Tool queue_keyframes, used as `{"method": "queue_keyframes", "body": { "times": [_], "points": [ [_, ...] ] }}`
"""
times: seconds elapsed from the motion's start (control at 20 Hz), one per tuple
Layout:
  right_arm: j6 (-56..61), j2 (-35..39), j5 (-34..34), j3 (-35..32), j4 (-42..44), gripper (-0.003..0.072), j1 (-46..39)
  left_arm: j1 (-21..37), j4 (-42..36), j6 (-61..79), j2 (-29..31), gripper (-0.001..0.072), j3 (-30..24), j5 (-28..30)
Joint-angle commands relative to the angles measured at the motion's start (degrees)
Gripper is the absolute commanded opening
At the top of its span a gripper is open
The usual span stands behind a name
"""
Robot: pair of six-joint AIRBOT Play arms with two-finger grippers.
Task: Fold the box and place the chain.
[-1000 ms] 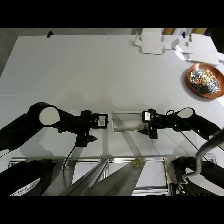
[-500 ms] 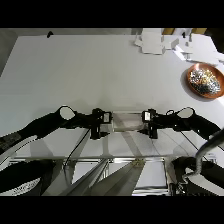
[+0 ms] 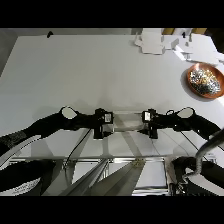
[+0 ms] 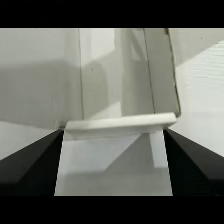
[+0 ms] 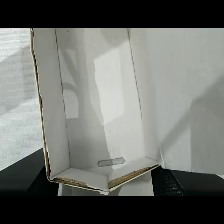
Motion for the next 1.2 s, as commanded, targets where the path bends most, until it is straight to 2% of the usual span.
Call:
{"method": "queue_keyframes", "body": {
  "times": [0.0,0.2,0.65,1.0,1.05,1.15],
  "points": [
    [0.1,0.0,0.0,0.0,0.0,0.0268,0.0,-0.3,-1.1,2.5,-0.1,0.07,0.0,-0.8],
    [0.1,0.0,0.0,0.0,0.0,0.0268,0.0,-0.3,-1.2,2.5,-0.2,0.0699,0.0,-0.9],
    [0.1,0.0,0.0,0.0,0.0,0.0268,0.0,-1.8,-8.3,2.8,-4.0,0.0697,0.0,1.1],
    [0.1,0.0,0.0,0.0,0.0,0.0268,0.0,-1.8,-8.9,7.0,-4.0,0.0691,0.0,1.2],
    [0.1,0.0,0.0,0.0,0.0,0.0268,0.0,-1.8,-8.9,7.0,-4.0,0.0658,0.0,1.3],
    [0.1,0.0,0.0,0.0,0.0,0.0268,0.0,-1.8,-8.9,7.0,-4.0,0.0349,0.0,1.2]
  ]
}}
